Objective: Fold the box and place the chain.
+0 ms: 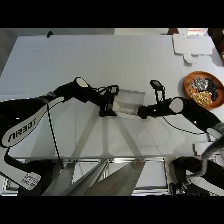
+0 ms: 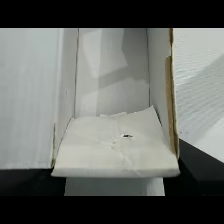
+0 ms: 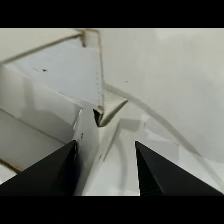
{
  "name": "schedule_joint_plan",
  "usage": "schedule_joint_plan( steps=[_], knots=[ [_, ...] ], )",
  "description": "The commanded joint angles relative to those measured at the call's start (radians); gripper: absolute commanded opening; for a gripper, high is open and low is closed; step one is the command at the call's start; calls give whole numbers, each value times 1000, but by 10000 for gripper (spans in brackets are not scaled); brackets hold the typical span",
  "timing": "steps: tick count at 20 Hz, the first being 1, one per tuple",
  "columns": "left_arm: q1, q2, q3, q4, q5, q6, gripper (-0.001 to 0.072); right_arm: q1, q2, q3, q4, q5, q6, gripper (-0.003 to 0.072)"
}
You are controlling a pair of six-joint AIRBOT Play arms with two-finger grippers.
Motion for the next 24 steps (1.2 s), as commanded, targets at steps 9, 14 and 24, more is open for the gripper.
schedule_joint_plan(
  steps=[9,14,24],
  knots=[
    [1,0,0,2,-2,2,274,138,-82,195,-293,66,480,397],
    [0,0,0,2,-2,2,274,203,-186,235,-407,159,562,396],
    [0,0,0,2,-2,2,274,210,-216,235,-491,131,791,183]
  ],
)
